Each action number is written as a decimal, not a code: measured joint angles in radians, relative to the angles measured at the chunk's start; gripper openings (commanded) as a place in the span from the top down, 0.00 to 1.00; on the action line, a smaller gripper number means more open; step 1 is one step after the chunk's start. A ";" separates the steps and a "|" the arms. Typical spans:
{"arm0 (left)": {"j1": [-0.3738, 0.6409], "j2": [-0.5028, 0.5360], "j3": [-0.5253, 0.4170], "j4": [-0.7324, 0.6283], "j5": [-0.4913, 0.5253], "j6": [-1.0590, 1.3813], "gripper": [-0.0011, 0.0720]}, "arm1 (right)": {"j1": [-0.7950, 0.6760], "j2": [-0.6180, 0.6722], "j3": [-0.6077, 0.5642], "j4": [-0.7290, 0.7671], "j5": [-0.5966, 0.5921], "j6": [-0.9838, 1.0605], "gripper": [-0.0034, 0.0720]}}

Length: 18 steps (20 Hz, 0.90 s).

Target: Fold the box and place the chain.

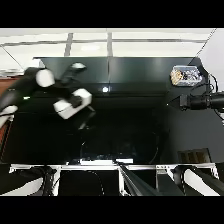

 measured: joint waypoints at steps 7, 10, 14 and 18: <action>0.538 0.134 -0.211 0.006 0.031 -0.077 0.74 | 0.000 0.000 0.000 0.000 -0.048 -0.008 0.94; 0.645 0.129 -0.225 -0.019 0.155 -0.079 0.74 | 0.007 0.000 0.000 0.000 -0.056 -0.016 0.94; 0.669 0.053 -0.168 -0.063 0.329 -0.066 0.74 | 0.048 0.000 0.000 0.001 -0.095 -0.021 0.94; 0.643 -0.079 -0.056 -0.077 0.394 -0.029 0.74 | 0.104 0.000 0.000 0.001 -0.168 -0.023 0.94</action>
